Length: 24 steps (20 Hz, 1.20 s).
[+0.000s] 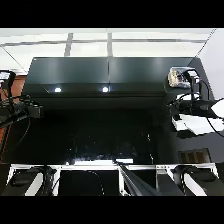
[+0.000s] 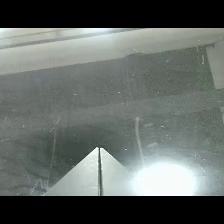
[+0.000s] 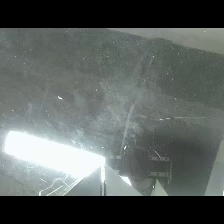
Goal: Fold the box and place the chain.
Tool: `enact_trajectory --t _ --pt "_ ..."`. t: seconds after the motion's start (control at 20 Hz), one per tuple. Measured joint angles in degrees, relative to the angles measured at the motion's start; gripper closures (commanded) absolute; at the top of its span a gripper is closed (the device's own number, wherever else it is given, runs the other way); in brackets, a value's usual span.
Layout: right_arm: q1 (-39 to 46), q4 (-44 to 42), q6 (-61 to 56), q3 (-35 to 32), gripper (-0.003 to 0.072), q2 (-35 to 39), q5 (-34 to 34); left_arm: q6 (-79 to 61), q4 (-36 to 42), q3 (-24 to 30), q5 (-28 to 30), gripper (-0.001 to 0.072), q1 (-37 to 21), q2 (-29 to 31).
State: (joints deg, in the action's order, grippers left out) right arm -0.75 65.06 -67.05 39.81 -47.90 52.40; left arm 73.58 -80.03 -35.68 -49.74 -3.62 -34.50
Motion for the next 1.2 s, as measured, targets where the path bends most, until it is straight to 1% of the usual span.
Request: enact_trajectory --t 0.6,0.7,0.85,0.9,0.95,1.0,1.1,1.2 --pt "0.00 -0.02 -0.02 0.02 0.0670 0.00 0.00 0.00 0.00 0.02 0.11 0.0681 0.00 0.00" --pt "-0.02 -0.13 0.00 0.02 0.0670 0.00 -0.07 0.00 0.52 0.02 2.43 0.0680 0.02 -0.13" --pt "0.00 -2.19 0.00 0.00 0.0669 0.00 -2.36 0.20 2.45 0.07 8.31 0.0669 0.07 -0.66" --pt "-0.02 -4.11 -0.02 0.00 0.0641 -0.02 -3.65 0.17 3.43 0.09 10.43 0.0455 0.07 -1.09" --pt "-0.02 -5.95 -0.04 -0.04 0.0299 -0.04 -5.29 0.24 5.27 0.11 12.63 -0.0004 0.07 -1.84" --pt "-0.02 -7.43 -0.04 -0.07 -0.0026 -0.07 -7.28 0.35 7.37 0.11 14.19 0.0001 0.13 -2.86" --pt "0.00 -9.66 -0.04 -0.04 -0.0025 -0.37 -10.99 0.37 11.56 0.11 15.93 0.0002 0.57 -5.86" --pt "1.07 -10.14 -0.42 0.22 -0.0025 -1.40 -12.96 0.37 13.92 0.11 15.96 0.0002 0.94 -8.83"
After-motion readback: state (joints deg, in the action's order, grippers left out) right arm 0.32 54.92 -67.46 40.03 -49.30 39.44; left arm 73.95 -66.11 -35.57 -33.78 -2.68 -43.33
